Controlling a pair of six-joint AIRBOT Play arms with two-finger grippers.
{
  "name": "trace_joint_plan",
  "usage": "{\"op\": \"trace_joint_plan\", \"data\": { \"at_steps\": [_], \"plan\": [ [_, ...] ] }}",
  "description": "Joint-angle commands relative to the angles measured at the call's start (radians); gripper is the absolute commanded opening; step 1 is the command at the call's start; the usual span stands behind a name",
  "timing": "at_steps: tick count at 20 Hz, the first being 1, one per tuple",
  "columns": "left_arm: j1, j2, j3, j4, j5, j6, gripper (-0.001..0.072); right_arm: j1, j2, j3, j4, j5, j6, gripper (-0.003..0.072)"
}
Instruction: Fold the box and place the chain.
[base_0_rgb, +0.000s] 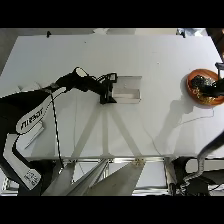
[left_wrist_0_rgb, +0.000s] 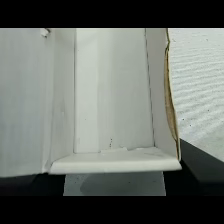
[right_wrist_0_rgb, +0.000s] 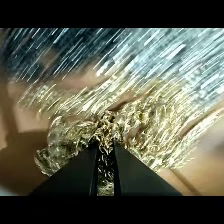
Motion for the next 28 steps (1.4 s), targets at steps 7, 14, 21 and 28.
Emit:
{"op": "trace_joint_plan", "data": {
  "at_steps": [7, 14, 21, 28],
  "plan": [
    [0.0, 0.0, 0.0, 0.0, 0.001, 0.0, 0.0438, 0.202, 0.244, 0.005, 0.012, 0.148, -0.012, 0.0012],
    [0.0, 0.0, 0.0, 0.0, 0.001, 0.0, 0.0438, 0.486, 0.255, 0.005, 0.013, 0.24, 0.02, 0.0012],
    [0.0, 0.0, 0.0, 0.0, 0.001, 0.0, 0.0438, 0.79, 0.254, 0.005, 0.013, 0.173, 0.105, 0.0012],
    [0.0, 0.0, 0.0, 0.0, 0.001, 0.0, 0.0438, 1.014, 0.253, 0.005, 0.018, -0.031, 0.187, 0.0012]
  ]
}}
